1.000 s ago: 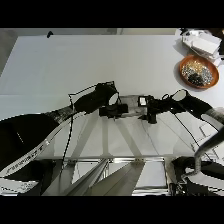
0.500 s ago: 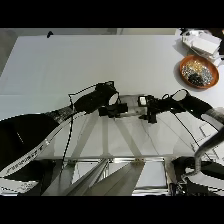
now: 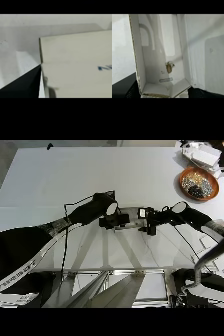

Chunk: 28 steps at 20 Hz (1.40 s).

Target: Fold the box and place the chain.

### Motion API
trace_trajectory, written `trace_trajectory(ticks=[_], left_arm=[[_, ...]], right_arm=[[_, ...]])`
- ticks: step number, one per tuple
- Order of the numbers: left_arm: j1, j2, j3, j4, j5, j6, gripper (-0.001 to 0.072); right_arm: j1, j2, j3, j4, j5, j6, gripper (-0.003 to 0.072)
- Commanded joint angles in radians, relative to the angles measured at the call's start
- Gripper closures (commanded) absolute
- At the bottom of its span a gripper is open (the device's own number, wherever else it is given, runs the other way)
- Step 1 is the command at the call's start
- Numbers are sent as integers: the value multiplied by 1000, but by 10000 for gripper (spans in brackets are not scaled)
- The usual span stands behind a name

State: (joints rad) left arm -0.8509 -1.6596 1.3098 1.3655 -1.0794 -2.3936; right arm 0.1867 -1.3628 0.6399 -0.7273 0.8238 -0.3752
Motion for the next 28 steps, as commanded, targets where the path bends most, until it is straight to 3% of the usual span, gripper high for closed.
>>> trace_trajectory(ticks=[1, 3, 8, 13, 16, 19, 21, 28], left_arm=[[23, 42, -1, -12, -35, 93, 287], [39, 64, -1, -77, -48, 193, 266], [68, 135, -1, -120, -97, 568, 13], [116, 253, -32, -119, -120, 1432, 13], [181, 343, -198, -193, -39, 1891, 12], [279, 353, -388, -380, 69, 2293, 12], [316, 309, -442, -493, 128, 2415, 12], [325, 131, -442, -769, 222, 2593, 1]], right_arm=[[-1, 0, 0, -3, 2, 1, 284], [-1, 0, 0, -3, 2, 1, 284], [-1, 0, 0, -3, 2, 1, 284], [-1, 0, 0, -3, 2, 1, 284], [-1, 0, 0, -3, 2, 1, 284], [-1, 0, 0, -3, 2, 1, 284], [-1, 0, 0, -3, 2, 1, 284], [-1, 0, 0, -3, 2, 1, 284]])
